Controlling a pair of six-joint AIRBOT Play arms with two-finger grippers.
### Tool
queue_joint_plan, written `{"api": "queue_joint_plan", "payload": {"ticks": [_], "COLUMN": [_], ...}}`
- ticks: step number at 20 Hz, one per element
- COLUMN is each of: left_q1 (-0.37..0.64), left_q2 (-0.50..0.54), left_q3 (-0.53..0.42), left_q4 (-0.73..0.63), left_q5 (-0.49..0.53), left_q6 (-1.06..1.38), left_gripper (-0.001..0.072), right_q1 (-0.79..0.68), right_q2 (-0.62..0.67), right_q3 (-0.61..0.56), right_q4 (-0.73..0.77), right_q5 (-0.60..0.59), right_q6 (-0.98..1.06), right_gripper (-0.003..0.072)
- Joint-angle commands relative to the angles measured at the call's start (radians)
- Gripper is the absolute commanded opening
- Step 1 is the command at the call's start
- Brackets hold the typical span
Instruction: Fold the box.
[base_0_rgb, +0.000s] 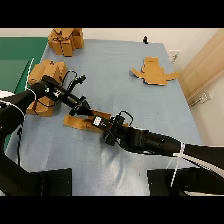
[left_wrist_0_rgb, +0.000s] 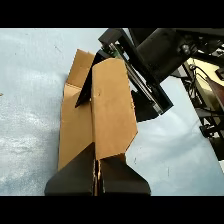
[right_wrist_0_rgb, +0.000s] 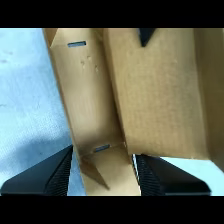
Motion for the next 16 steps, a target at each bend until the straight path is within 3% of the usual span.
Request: {"api": "queue_joint_plan", "payload": {"ticks": [1,4,9,16], "left_q1": [0.000,0.002,0.002,0.002], "left_q2": [0.000,0.000,0.000,0.000], "left_q3": [0.000,0.000,0.000,0.000], "left_q4": [0.017,0.017,0.017,0.016], "left_q5": [0.003,0.006,0.006,0.025], "left_q6": [0.008,0.008,0.007,0.006], "left_gripper": [0.0016,0.0016,0.0016,0.0016], "right_q1": [-0.038,-0.060,-0.107,-0.111], "right_q2": [-0.023,-0.051,-0.052,-0.050], "right_q3": [0.000,0.001,0.001,0.028], "right_q4": [0.005,0.023,0.185,0.388], "right_q5": [0.084,0.156,0.150,-0.063], "right_q6": [-0.001,-0.001,-0.105,-0.439], "right_gripper": [0.0596,0.0593,0.0572,0.0572]}}
